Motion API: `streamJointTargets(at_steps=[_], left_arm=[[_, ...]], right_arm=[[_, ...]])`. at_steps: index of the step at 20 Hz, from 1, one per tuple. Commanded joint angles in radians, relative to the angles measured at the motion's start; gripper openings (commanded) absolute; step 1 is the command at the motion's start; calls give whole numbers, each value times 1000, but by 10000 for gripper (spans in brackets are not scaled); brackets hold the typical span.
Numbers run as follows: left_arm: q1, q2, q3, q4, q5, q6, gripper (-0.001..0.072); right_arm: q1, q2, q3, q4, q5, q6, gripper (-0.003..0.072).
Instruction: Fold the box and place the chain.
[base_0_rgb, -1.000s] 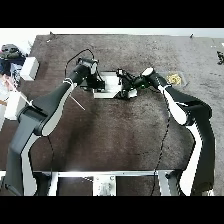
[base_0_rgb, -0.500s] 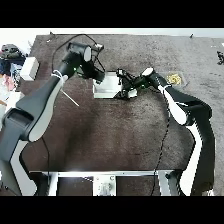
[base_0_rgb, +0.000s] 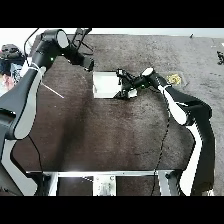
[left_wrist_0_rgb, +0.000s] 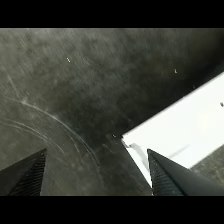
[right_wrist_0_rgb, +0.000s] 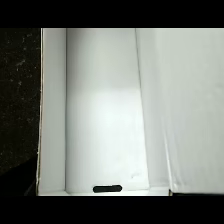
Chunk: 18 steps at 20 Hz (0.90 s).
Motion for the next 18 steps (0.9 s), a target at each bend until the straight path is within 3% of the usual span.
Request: streamJointTargets(at_steps=[1, 5, 6, 11, 18], left_arm=[[47, 3, -49, -148, 98, 161, 693], [200, 0, -188, -693, 89, 717, 693], [232, -3, -222, -763, 90, 813, 693], [290, -123, -271, -885, -48, 1189, 695], [282, -274, -275, -901, -184, 1571, 717]], right_arm=[[0, 0, 0, 0, 0, 0, 470], [0, 0, 0, 0, 1, 0, 470], [0, 0, 0, 0, 1, 0, 470], [0, 0, 0, 0, 1, 0, 470], [0, 0, 0, 0, 0, 0, 470]])
